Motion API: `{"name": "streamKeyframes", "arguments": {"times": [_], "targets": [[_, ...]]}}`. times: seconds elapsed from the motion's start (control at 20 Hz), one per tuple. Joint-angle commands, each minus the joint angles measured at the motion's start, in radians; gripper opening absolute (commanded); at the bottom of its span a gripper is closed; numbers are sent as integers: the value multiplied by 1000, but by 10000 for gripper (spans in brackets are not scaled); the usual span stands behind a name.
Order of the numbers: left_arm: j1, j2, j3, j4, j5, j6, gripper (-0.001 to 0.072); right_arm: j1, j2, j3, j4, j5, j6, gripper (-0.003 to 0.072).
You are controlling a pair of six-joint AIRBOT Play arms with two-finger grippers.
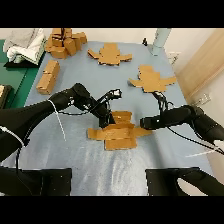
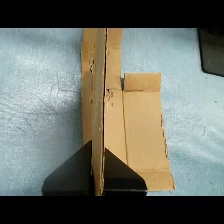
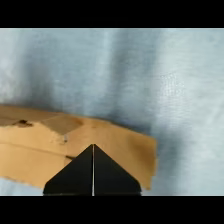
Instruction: Fold the box.
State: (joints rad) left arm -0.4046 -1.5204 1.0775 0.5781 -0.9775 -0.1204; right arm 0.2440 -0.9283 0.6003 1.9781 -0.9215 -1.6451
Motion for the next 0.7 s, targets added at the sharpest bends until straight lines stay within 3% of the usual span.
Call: {"name": "streamKeyframes", "arguments": {"times": [0.0, 0.1, 0.35, 0.45, 0.5, 0.65], "targets": [[-1, 0, 0, 2, -1, 0, 14, 30, 7, 23, 165, -194, -190, 3], [-1, 0, 0, 2, -2, 0, 14, 162, 55, 26, 76, -210, -158, 1], [-1, -1, 0, 2, -2, 0, 14, 673, 166, -9, -497, -185, 143, 24], [-1, -1, 0, 2, -1, 0, 14, 795, 159, -53, -618, -120, 141, 504], [-1, -1, 0, 2, 0, 0, 14, 822, 142, -72, -674, -77, 140, 562], [-1, 0, 0, 2, -2, 0, 14, 826, 61, -82, -741, 29, 107, 562]]}}
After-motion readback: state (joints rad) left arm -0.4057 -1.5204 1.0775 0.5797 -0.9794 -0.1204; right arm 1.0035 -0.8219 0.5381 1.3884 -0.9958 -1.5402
